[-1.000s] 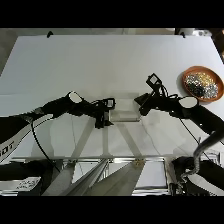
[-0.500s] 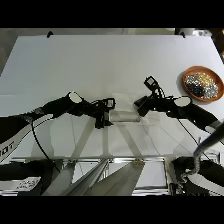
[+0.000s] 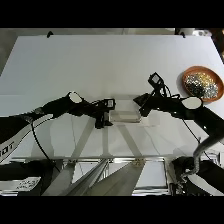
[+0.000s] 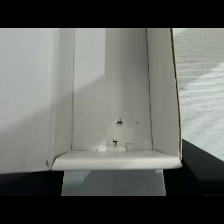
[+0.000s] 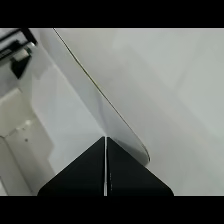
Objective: Fold the box and place the chain.
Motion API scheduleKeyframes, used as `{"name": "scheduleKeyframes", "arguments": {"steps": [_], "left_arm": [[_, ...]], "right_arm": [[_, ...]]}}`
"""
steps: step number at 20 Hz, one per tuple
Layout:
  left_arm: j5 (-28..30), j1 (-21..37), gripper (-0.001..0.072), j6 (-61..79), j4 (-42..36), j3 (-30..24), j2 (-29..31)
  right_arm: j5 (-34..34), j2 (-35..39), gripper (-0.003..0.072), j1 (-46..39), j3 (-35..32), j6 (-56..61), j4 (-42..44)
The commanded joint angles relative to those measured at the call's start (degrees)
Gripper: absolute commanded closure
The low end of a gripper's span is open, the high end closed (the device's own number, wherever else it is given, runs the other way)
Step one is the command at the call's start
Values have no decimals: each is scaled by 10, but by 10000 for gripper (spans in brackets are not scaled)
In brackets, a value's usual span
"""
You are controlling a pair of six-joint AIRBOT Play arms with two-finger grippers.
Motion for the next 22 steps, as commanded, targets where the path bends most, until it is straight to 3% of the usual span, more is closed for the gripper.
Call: {"name": "scheduleKeyframes", "arguments": {"steps": [1,6,8,11,13,14,15,16,18,19,20,22], "left_arm": [[0,0,259,-1,-1,0,0],[0,0,259,-1,-1,0,0],[1,0,259,-1,-1,0,0],[1,0,259,-1,-1,0,0],[0,0,259,-1,-1,0,0],[0,0,259,-1,-1,0,0],[0,0,259,-1,-1,0,0],[0,0,259,-1,-1,0,0],[0,0,259,-1,-1,0,0],[1,0,259,-1,-1,0,0],[0,0,259,-1,-1,0,0],[0,0,259,-1,-1,0,0]], "right_arm": [[50,74,673,0,1,0,-64],[148,118,672,-3,0,0,-344],[177,116,671,-14,-1,-1,-416],[134,113,662,-23,-12,-30,-425],[124,106,617,-22,-17,-77,-424],[124,97,527,-22,-20,-92,-421],[123,83,366,-22,-24,-105,-412],[119,69,296,-22,-28,-116,-404],[98,43,326,-10,-28,-142,-371],[83,32,420,2,-28,-156,-353],[69,20,458,13,-28,-169,-336],[55,-9,458,25,-28,-169,-323]]}}
